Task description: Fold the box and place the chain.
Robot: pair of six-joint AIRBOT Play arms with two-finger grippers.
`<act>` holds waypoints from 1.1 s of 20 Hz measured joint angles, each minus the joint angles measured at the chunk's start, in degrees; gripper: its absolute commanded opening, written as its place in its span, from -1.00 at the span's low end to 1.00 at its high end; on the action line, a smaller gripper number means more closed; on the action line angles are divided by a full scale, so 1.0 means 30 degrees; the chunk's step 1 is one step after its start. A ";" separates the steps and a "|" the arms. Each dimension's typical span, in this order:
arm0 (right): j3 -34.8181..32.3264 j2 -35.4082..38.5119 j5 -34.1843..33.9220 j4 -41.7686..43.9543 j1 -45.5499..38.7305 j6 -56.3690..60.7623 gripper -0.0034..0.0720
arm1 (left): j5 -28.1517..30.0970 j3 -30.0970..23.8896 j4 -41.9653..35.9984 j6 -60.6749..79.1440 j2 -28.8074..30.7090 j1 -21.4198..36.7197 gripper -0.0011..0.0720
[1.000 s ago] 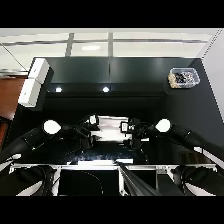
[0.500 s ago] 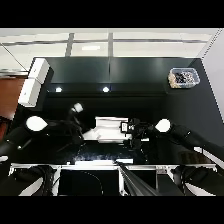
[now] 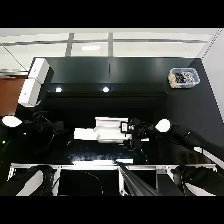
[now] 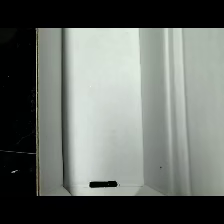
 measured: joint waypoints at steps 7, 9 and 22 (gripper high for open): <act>0.0000 0.0000 0.0000 0.0000 0.0000 0.0000 0.31 | -0.1107 -0.0109 -0.3461 0.1778 -0.3869 -0.1574 -0.76; 0.0000 0.0000 0.0000 0.0000 0.0000 0.0000 0.31 | -0.1282 -0.0087 -0.4430 0.2579 -0.4226 -0.2047 -0.40; 0.0000 0.0000 0.0007 -0.0007 0.0000 0.0000 0.31 | -0.2215 0.0175 -0.6346 0.4779 -0.2914 -0.4714 0.92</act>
